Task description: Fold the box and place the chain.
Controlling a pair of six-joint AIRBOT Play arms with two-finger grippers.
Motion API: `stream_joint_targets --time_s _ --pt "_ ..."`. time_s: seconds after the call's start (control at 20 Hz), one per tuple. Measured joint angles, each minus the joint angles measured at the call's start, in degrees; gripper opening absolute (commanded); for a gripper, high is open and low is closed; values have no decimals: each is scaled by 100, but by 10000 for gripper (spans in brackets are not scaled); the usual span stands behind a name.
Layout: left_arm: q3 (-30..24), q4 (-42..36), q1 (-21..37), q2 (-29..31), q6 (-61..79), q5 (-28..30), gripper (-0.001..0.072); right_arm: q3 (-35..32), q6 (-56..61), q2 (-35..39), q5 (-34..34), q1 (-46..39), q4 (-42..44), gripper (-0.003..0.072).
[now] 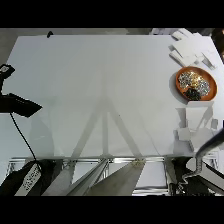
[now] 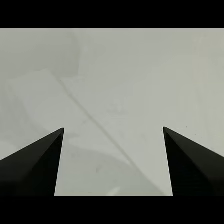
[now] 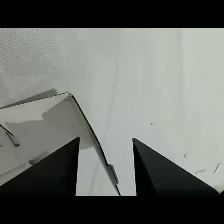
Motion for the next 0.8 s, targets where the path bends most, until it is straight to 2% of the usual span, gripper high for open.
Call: stream_joint_targets --time_s 0.05,0.3,0.8 --pt "0 0 0 0 0 2 691 0 -11 -85 -13 -2 0 20" --pt "0 -2 0 0 0 0 691 0 -282 -160 181 201 411 14" --pt "0 -2 0 0 0 0 691 -52 -1032 1060 1115 2376 3515 13"
